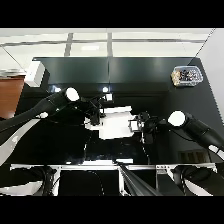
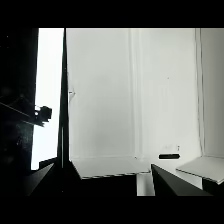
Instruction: Fold the box and place the chain.
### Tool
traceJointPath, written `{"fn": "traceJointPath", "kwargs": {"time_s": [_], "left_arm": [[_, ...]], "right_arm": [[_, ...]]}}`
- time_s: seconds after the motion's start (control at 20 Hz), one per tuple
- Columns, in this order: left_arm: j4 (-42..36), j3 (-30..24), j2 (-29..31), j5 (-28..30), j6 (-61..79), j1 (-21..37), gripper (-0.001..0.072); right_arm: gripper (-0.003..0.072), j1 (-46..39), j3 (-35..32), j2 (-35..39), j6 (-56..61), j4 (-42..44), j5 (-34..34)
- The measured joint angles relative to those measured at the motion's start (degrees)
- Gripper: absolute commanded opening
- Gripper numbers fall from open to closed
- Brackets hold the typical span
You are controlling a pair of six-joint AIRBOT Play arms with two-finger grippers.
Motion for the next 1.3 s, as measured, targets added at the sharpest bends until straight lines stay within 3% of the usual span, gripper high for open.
{"fn": "traceJointPath", "kwargs": {"time_s": [0.6, 1.3], "left_arm": [[0.0, 0.0, 0.0, -0.1, 0.0, 0.0, 0.0028], [0.0, 0.0, 0.0, -0.1, 0.0, 0.0, 0.0028]], "right_arm": [[0.0688, 1.6, -0.1, -5.4, -8.3, 4.0, -6.4], [0.0688, -1.4, -0.1, -1.9, -4.1, 12.0, -11.0]]}}
